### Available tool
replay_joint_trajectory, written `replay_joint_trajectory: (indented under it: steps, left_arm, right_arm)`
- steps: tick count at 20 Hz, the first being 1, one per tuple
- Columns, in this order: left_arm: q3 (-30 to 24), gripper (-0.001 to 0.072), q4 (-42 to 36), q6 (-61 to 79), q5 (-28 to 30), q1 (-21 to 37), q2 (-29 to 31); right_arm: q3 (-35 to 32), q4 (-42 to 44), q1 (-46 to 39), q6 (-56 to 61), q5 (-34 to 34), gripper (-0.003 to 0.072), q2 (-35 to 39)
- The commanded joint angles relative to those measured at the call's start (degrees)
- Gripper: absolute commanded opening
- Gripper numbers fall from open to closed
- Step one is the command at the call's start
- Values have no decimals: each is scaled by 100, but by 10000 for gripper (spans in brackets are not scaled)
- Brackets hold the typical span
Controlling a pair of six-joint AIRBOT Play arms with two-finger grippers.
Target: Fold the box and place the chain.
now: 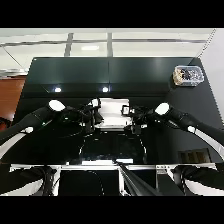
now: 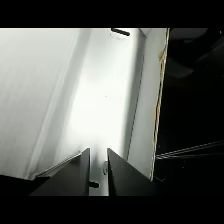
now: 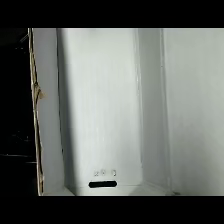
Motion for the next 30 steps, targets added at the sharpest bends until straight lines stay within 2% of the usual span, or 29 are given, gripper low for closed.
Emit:
replay_joint_trajectory:
  steps: [1,2,3,4,7,9,10,12,13,16,17,19,22,24,27,30]
  left_arm:
    - [2,378,50,-125,0,24,131]
    - [13,298,173,-332,-2,57,214]
    - [57,101,490,-662,-35,125,345]
    - [111,28,927,-1196,-160,240,527]
    - [188,28,2094,-2830,-520,820,1132]
    - [177,28,2524,-3738,-833,1419,1412]
    - [168,28,2599,-4802,-903,1786,1416]
    - [74,29,2592,-6975,-957,2531,1244]
    - [46,29,2500,-7740,-1239,2859,1043]
    - [31,27,1858,-7547,-2411,3399,50]
    - [31,27,1657,-7423,-2524,3383,-273]
    - [35,27,1259,-7171,-2358,3110,-704]
    - [44,27,909,-7138,-1718,2430,-964]
    - [52,27,813,-6811,-1545,1952,-1008]
    - [243,27,671,-6387,-1810,1655,-1005]
    - [597,28,452,-5805,-2575,1725,-1005]
  right_arm:
    - [7,2,2,4,0,13,-2]
    - [7,2,2,2,0,13,-2]
    - [7,2,2,2,0,13,-2]
    - [7,2,2,2,0,13,-2]
    - [7,2,2,2,0,13,-2]
    - [7,2,2,2,0,13,-2]
    - [7,2,2,2,0,13,-2]
    - [7,2,2,2,0,13,-2]
    - [7,2,2,2,0,13,-2]
    - [7,2,2,2,0,13,-2]
    - [7,2,2,2,0,13,-2]
    - [7,2,2,2,0,13,-2]
    - [7,2,2,2,0,13,-2]
    - [7,2,2,2,0,13,-2]
    - [7,2,2,4,0,13,-2]
    - [7,2,2,2,0,13,-2]
